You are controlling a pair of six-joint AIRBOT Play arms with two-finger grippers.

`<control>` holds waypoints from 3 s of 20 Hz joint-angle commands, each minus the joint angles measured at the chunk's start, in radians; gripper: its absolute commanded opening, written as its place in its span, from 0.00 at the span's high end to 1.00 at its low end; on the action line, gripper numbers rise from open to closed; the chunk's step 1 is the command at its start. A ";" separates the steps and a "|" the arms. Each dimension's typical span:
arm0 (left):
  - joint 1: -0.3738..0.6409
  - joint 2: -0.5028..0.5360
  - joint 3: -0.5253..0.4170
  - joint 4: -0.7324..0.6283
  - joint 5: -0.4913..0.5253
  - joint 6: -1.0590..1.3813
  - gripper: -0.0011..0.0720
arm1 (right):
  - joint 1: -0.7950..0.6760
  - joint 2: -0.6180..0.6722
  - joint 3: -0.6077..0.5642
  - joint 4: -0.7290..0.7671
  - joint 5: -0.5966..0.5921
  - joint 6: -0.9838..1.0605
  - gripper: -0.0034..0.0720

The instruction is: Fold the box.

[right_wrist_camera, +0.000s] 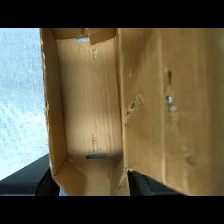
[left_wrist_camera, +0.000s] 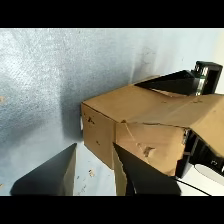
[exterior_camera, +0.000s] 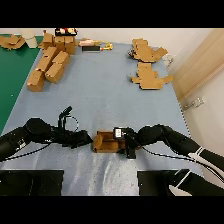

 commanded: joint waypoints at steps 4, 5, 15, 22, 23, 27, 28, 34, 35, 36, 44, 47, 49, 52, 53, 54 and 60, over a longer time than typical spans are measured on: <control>0.003 0.001 0.002 -0.002 -0.072 0.001 0.51 | 0.000 -0.001 0.000 0.000 0.000 0.000 0.36; 0.003 0.001 0.003 -0.008 -0.079 0.001 0.51 | 0.000 -0.001 0.000 0.000 0.000 0.000 0.36; 0.003 0.000 0.014 -0.097 0.010 0.093 0.50 | 0.000 -0.001 0.000 0.000 0.000 0.000 0.36; -0.060 -0.002 0.032 -0.011 0.049 -0.011 0.41 | 0.000 -0.001 0.000 0.000 0.000 0.000 0.36; -0.103 -0.002 0.047 0.033 0.074 -0.069 0.41 | 0.000 -0.001 0.000 0.000 0.000 0.000 0.36; -0.284 -0.020 0.136 0.371 0.146 -0.445 0.41 | 0.000 -0.001 0.000 0.000 0.000 0.000 0.36; -0.315 -0.039 0.156 0.435 0.144 -0.516 0.41 | 0.000 -0.001 0.000 0.000 0.000 0.000 0.36; -0.383 -0.195 0.293 0.531 0.077 -0.599 0.41 | 0.000 -0.001 0.000 0.000 0.000 0.000 0.36; -0.392 -0.219 0.315 0.555 0.062 -0.616 0.41 | 0.000 -0.001 0.000 0.000 0.000 0.000 0.36; -0.404 -0.242 0.337 0.584 0.038 -0.629 0.41 | 0.000 -0.001 0.000 0.000 0.000 0.000 0.36; -0.447 -0.241 0.391 0.813 -0.081 -0.825 0.41 | 0.000 -0.001 0.000 0.000 0.000 0.000 0.36; -0.447 -0.208 0.394 0.824 -0.074 -0.824 0.42 | 0.000 -0.001 0.000 0.000 0.000 0.000 0.36; -0.447 -0.209 0.394 0.827 -0.073 -0.824 0.42 | 0.000 -0.001 0.000 0.000 0.000 0.001 0.36; -0.448 -0.209 0.395 0.811 -0.062 -0.824 0.42 | 0.000 -0.001 0.000 0.000 0.000 0.000 0.36; -0.448 -0.209 0.395 0.804 -0.063 -0.824 0.42 | 0.000 -0.001 0.000 0.000 0.000 0.000 0.36; -0.448 -0.209 0.395 0.795 -0.063 -0.824 0.42 | 0.000 -0.001 0.000 0.000 0.000 0.000 0.36; -0.448 -0.240 0.395 0.719 -0.046 -0.824 0.42 | 0.000 -0.001 0.000 0.000 0.000 0.000 0.36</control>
